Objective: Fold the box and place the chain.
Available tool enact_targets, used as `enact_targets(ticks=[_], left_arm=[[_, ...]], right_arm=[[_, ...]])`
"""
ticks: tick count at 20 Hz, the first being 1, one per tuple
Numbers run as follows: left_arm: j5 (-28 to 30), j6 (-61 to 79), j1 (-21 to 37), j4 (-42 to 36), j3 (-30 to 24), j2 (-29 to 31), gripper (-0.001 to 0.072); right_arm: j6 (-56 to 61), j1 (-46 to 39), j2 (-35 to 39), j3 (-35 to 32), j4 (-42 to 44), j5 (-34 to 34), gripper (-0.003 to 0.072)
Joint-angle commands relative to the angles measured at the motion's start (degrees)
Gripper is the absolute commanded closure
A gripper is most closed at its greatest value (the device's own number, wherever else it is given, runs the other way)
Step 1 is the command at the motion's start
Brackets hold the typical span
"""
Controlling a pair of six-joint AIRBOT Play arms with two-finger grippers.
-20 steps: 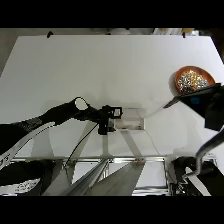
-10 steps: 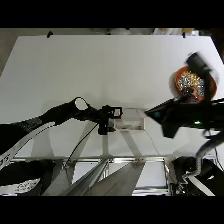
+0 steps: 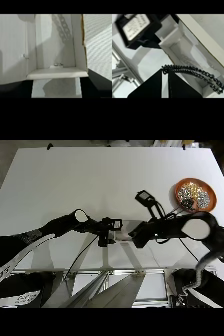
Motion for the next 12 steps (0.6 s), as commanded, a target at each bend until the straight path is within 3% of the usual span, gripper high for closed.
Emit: enact_targets(ticks=[1,4,7,12], left_arm=[[0.00,0.00,0.04,0.02,0.02,0.04,0.0438],[0.00,0.00,0.04,0.02,0.02,0.04,0.0438],[0.02,0.02,0.04,0.00,0.02,0.04,0.0438],[0.00,0.02,0.04,0.02,0.02,0.04,0.0438]], right_arm=[[-0.48,0.63,-4.42,-0.59,-1.27,-1.11,0.0669],[-1.79,0.61,-4.83,-0.33,-2.29,-1.38,0.0658],[-1.95,0.61,-4.74,4.46,-3.30,4.83,0.0433],[-1.25,-2.71,-4.74,18.47,-12.79,15.87,0.0452]])
